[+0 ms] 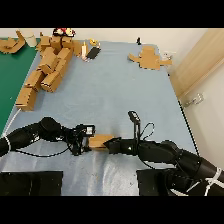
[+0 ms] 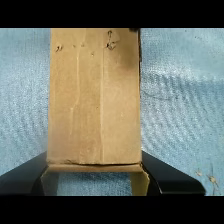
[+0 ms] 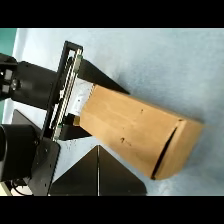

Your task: Fold the box.

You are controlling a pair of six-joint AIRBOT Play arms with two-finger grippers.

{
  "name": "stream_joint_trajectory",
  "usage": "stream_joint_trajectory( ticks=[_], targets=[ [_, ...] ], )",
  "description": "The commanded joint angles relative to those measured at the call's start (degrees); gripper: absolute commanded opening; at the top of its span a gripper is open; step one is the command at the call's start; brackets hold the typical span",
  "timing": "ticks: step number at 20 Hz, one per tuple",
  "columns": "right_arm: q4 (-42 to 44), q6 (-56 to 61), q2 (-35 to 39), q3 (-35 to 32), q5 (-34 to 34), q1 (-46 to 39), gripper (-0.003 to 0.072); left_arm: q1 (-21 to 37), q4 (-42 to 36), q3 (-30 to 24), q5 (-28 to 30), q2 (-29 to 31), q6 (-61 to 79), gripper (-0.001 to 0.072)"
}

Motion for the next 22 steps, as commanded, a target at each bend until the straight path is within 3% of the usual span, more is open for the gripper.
stream_joint_trajectory(
  ticks=[1, 6, 22],
  targets=[
    [0.9, 0.0, -4.3, 1.4, 2.2, 3.2, 0.0003, 0.0, 0.0, 0.0, 0.0, 0.0, 0.0, 0.0515],
    [0.9, 1.5, -8.7, 2.5, 5.6, 6.0, 0.0003, 0.0, 0.0, 0.0, 0.0, 0.0, 0.0, 0.0515],
    [0.3, 1.5, -8.9, 2.6, 7.6, 5.9, 0.0003, 0.0, 0.0, 0.0, 0.0, 0.0, 0.0, 0.0515]
  ],
)
